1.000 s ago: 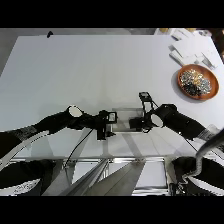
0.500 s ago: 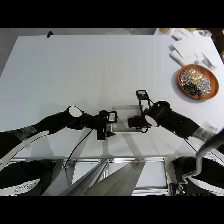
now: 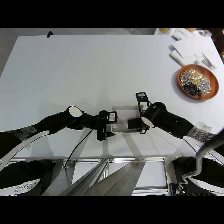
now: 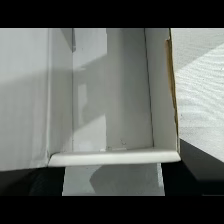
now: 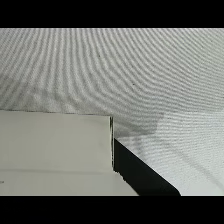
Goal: Fold the box and place the chain.
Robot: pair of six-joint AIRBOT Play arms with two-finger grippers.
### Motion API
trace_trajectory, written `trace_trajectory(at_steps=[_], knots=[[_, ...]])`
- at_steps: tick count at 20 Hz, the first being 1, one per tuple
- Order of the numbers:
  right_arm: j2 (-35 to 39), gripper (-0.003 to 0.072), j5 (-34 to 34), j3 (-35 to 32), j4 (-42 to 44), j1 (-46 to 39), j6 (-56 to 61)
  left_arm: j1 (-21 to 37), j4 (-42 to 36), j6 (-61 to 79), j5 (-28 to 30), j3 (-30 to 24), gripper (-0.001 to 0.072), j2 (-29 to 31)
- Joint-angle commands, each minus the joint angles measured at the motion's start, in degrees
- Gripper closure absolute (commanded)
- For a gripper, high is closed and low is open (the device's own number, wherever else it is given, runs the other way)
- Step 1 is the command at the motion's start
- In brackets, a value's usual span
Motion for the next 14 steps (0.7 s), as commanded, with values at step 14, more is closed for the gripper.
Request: trace_trajectory(at_steps=[14], knots=[[3.3,0.0531,1.6,0.0,-1.1,-0.2,-1.5,0.0,0.0,0.1,0.1,0.0,0.0574,0.0]])
